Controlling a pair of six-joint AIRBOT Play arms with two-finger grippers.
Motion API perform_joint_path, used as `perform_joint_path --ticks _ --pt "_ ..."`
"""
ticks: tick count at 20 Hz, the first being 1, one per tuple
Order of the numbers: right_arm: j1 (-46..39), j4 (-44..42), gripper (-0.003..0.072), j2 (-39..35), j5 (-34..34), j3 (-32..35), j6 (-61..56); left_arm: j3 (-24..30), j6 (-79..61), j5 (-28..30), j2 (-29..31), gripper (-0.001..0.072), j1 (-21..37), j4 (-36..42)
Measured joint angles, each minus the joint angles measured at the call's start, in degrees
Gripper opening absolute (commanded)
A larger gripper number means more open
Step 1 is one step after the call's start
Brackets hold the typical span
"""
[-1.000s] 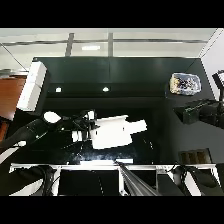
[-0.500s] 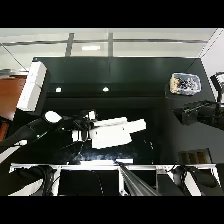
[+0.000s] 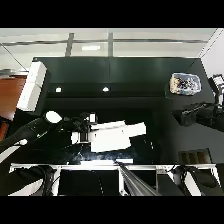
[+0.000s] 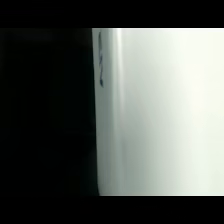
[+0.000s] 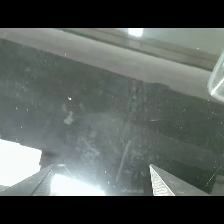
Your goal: Fold the box and place the chain.
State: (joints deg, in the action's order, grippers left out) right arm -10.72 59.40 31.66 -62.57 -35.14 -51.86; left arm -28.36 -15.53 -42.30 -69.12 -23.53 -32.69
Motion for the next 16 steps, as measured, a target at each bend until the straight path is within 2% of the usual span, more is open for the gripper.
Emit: perform_joint_path --ticks 4,7,10,14,15,16 --pt "0.1 -1.8 0.0669 0.0 -0.6 0.7 3.5 -0.3 -1.7 -2.7 -0.2 0.0031 0.0 0.1" --pt "2.4 -6.6 0.067 0.0 -1.2 3.3 9.3 -0.4 -1.9 -2.7 -0.4 0.003 0.0 0.3" --pt "8.4 -11.0 0.067 0.1 -0.5 7.1 16.4 -0.5 -1.9 -2.6 -0.5 0.003 0.0 0.3" --pt "19.7 -11.6 0.0675 1.7 3.7 11.0 20.9 -0.5 -1.9 -2.3 -0.5 0.003 0.0 0.3" --pt "22.5 -11.3 0.0707 2.6 5.1 11.7 21.9 -0.5 -1.9 -2.3 -0.5 0.003 0.0 0.3" --pt "25.3 -11.2 0.0707 3.7 6.9 12.3 22.9 -0.5 -1.9 -2.2 -0.5 0.003 0.0 0.3"
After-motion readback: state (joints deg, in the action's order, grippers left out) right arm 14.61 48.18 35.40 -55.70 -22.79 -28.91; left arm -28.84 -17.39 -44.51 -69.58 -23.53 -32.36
